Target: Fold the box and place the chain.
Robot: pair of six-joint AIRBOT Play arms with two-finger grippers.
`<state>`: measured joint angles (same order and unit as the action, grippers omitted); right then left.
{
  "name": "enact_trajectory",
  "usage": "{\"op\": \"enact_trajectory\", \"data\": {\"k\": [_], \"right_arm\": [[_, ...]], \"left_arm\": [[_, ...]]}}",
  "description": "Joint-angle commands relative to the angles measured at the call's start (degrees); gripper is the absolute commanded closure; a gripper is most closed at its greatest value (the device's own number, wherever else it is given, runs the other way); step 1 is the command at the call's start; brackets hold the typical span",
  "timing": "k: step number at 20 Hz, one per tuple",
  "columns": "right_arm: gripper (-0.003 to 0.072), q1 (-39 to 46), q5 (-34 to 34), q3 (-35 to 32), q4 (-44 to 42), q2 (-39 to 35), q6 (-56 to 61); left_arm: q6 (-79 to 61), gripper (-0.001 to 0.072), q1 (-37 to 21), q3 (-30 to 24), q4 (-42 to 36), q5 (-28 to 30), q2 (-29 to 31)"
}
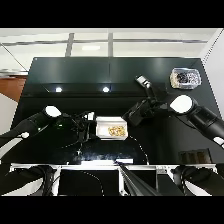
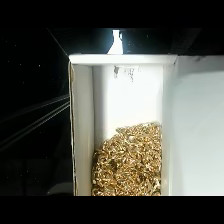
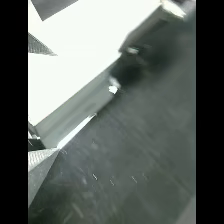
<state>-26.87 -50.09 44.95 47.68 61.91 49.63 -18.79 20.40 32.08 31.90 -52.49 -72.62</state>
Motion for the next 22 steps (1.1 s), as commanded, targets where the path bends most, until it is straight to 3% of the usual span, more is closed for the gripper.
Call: {"op": "enact_trajectory", "data": {"k": [1, 6, 12, 22], "right_arm": [[-0.0012, -3.1, -2.6, 0.1, 3.0, 0.2, -5.0], [-0.0013, -7.8, -2.3, 0.2, 4.9, 0.1, -16.2], [-0.0012, -8.2, -7.1, 2.1, 7.3, 0.0, -16.2], [-0.0012, -8.0, -4.7, 1.8, 11.7, 0.5, -22.5]], "left_arm": [[0.0, 0.0151, 0.0, 0.0, 0.0, 0.0, 0.0], [0.0, 0.0151, 0.0, 0.0, 0.0, 0.0, 0.0], [0.0, 0.0151, 0.0, 0.0, 0.0, 0.0, 0.0], [0.0, 0.0151, 0.0, 0.0, 0.0, 0.0, 0.0]]}}
